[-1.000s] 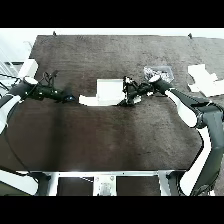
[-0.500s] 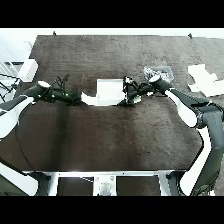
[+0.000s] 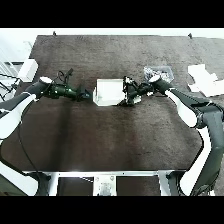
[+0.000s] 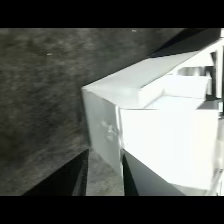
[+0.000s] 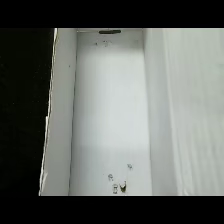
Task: Fold the box and place the chain.
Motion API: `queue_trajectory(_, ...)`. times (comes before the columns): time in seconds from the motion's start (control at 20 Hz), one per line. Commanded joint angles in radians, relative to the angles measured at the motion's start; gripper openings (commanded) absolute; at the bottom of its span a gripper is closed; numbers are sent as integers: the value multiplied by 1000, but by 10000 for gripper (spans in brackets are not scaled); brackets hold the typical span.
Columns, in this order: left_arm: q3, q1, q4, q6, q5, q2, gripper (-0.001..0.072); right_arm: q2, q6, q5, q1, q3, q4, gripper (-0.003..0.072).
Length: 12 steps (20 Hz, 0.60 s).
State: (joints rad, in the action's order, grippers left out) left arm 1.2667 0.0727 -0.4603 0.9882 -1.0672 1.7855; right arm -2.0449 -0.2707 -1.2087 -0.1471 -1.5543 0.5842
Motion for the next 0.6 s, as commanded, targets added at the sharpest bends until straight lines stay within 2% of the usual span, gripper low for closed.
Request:
queue_trajectory(0.0, 11, 1, 35, -3, -22, -1, 263, 0, 0, 0, -1, 0, 0, 588)
queue_trajectory(0.05, 11, 1, 35, -13, -23, -1, 263, 0, 0, 0, -1, 0, 0, 588)
queue_trajectory(0.1, 11, 1, 36, -23, -26, -1, 301, 0, 0, 0, -1, 0, 0, 588)
queue_trajectory(0.15, 11, 2, 36, -22, -28, -1, 453, 0, 0, 0, -1, 0, 0, 588)
queue_trajectory(0.55, 11, 14, 48, -28, -44, -2, 463, 0, 0, 0, -1, 0, 0, 588)
